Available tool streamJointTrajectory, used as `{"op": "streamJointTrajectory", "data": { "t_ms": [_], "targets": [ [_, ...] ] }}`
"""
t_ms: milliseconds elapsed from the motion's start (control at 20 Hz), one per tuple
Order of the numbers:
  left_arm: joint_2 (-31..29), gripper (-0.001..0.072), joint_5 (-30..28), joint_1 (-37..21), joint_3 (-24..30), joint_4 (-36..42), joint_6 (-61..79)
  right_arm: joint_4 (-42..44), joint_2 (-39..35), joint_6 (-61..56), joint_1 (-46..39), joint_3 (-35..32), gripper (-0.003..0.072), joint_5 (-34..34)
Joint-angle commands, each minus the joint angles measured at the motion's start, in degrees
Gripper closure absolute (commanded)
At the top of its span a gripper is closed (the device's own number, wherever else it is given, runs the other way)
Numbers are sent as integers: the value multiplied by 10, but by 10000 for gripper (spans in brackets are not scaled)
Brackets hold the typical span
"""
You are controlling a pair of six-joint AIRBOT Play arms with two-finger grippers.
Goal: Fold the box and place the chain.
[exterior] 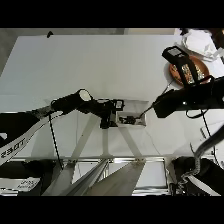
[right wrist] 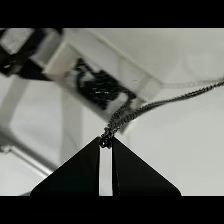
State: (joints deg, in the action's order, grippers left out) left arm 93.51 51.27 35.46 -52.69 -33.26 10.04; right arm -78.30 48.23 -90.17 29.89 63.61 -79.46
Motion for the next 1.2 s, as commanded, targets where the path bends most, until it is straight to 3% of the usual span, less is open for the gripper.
{"op": "streamJointTrajectory", "data": {
  "t_ms": [0, 400, 700, 950, 1000, 1100, 1150],
  "targets": [
    [0, 371, 0, 0, -1, 0, 0, 47, -14, 0, 40, 1, 670, 6],
    [0, 371, 0, 0, -1, 0, 0, 50, 7, -15, 85, -42, 669, 97],
    [0, 371, 0, 0, -1, 0, 0, 46, 94, -15, 87, -141, 669, 201],
    [0, 371, 0, 0, -1, 0, 0, 46, 166, -15, 87, -171, 667, 250],
    [0, 371, 0, 0, -1, 0, 0, 46, 175, -15, 87, -171, 622, 250],
    [0, 371, 0, 0, -1, 0, 0, 45, 180, -15, 85, -171, 413, 259],
    [0, 371, 0, 0, -1, 0, 0, 46, 175, -15, 82, -170, 375, 257]
  ]
}}
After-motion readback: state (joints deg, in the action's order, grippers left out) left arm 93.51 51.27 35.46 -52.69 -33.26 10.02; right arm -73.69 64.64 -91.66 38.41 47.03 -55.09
